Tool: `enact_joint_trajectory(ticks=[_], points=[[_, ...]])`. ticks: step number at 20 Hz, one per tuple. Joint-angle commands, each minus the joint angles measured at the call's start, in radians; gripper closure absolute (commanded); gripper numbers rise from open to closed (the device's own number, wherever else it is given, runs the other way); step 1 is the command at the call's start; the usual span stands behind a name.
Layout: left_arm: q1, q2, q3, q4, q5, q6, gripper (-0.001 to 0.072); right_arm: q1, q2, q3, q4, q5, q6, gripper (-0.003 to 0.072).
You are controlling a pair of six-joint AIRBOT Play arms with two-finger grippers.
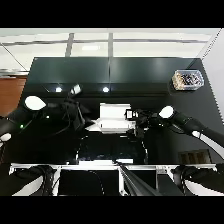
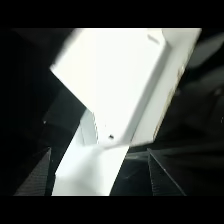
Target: Fold the box and place the chain.
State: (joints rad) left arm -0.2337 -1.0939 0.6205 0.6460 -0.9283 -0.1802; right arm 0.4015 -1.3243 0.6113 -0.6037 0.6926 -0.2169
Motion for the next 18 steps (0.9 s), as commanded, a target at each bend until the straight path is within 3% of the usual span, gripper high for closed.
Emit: enact_joint_trajectory(ticks=[1, 4, 11, 12, 14, 15, 18], points=[[-0.016, 0.022, -0.074, 0.042, 0.1, 0.285, -0.0001, 0.0, -0.001, 0.0, 0.0, 0.0, 0.0, 0.0558], [-0.087, 0.015, -0.071, 0.157, 0.196, 0.292, 0.0003, 0.001, -0.001, 0.0, 0.0, 0.0, 0.0, 0.0558], [-0.228, -0.111, 0.015, 0.176, 0.193, 0.245, 0.0026, 0.001, -0.001, 0.0, 0.0, 0.0, 0.0, 0.0558], [-0.24, -0.124, 0.036, 0.176, 0.19, 0.223, 0.0075, 0.0, -0.001, 0.0, 0.0, 0.0, 0.0, 0.0558], [-0.253, -0.146, 0.063, 0.173, 0.183, 0.189, 0.0372, 0.0, -0.001, 0.0, 0.0, 0.0, 0.0, 0.0558], [-0.252, -0.151, 0.066, 0.155, 0.182, 0.187, 0.0483, 0.0, -0.001, 0.0, 0.0, 0.0, 0.0, 0.0558], [-0.248, -0.159, 0.066, 0.06, 0.168, 0.182, 0.0512, 0.0, -0.001, 0.0, 0.0, 0.0, 0.0, 0.0558]])
